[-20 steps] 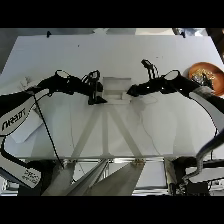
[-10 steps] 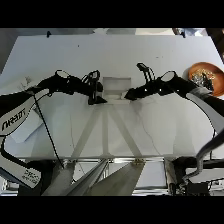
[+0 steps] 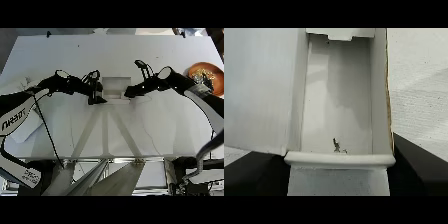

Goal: Fold the box and place the chain.

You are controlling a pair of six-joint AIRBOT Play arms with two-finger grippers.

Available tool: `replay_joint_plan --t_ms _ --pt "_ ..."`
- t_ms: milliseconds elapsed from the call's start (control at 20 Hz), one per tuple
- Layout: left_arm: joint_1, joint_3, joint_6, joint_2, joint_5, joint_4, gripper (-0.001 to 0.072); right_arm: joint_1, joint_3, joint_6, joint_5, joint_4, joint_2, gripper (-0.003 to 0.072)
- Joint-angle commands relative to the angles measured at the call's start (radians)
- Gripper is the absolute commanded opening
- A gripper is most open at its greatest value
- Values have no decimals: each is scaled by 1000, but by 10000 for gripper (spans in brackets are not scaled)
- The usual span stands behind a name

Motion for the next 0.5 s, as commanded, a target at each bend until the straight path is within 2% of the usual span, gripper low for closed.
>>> replay_joint_plan --t_ms 0,200,450 --pt "0 0 -1 0 0 0 382 27 35 140 6 -189 0 413" --pt "0 0 -1 0 0 0 382 110 42 274 -6 -362 0 411" --pt "0 0 -1 0 0 0 382 174 110 354 -22 -399 0 409"
